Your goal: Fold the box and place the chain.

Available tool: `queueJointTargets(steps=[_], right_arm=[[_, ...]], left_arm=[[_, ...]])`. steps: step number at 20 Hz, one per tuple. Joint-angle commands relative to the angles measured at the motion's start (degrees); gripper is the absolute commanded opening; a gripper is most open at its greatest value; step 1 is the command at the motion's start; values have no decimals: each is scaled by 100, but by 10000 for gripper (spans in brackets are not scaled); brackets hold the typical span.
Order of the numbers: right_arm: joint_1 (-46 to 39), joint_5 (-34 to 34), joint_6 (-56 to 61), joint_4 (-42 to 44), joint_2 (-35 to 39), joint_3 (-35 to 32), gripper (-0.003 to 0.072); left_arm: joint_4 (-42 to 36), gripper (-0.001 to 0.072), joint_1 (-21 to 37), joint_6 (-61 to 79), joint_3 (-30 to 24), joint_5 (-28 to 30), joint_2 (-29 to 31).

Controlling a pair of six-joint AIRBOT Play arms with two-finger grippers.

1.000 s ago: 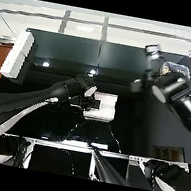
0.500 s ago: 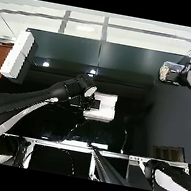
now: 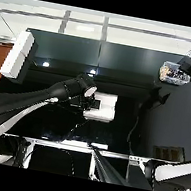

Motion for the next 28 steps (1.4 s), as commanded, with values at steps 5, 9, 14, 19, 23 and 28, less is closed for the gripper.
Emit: queueJointTargets(steps=[5,9,14,19,23,28], right_arm=[[-92,227,-111,249,-1257,1521,671],[-59,151,-225,197,-1572,1799,671],[-120,208,-210,155,-1622,1797,672],[-208,546,-50,166,-1624,1797,560],[-208,643,-94,424,-1633,1797,560],[-203,778,-122,595,-1635,1797,559]], left_arm=[[-20,28,2,0,4,-17,-2],[-22,28,2,-2,4,-15,-2],[-20,28,2,-2,4,-15,-2],[-24,28,0,-2,4,-17,-2],[-24,28,0,-2,4,-15,-2],[-22,28,2,-2,4,-37,-2]])
